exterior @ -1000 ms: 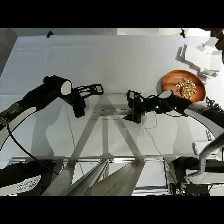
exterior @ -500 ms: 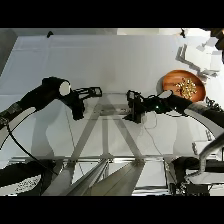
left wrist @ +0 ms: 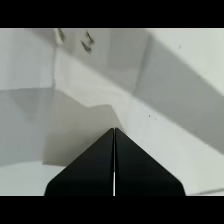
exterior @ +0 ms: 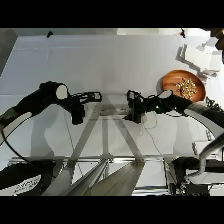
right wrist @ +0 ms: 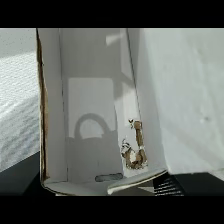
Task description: Fold the box and place the chain.
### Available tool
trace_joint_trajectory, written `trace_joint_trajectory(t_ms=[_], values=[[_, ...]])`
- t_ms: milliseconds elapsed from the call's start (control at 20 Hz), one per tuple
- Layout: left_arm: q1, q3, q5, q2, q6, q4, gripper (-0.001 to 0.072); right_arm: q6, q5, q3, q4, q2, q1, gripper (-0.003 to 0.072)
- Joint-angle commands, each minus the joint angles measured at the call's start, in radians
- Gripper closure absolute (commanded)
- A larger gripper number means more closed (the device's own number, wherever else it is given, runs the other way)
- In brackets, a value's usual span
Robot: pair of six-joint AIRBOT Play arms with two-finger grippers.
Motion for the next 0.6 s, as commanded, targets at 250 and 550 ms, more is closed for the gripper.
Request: trace_joint_trajectory(t_ms=[250,550], values=[[0.129,-0.003,0.085,0.075,0.263,-0.354,0.0369,0.000,0.000,0.001,0.000,0.000,0.000,0.0162],[0.166,-0.005,0.086,-0.011,0.443,-0.396,0.0176,0.000,0.000,0.001,0.000,0.000,0.000,0.0162]])
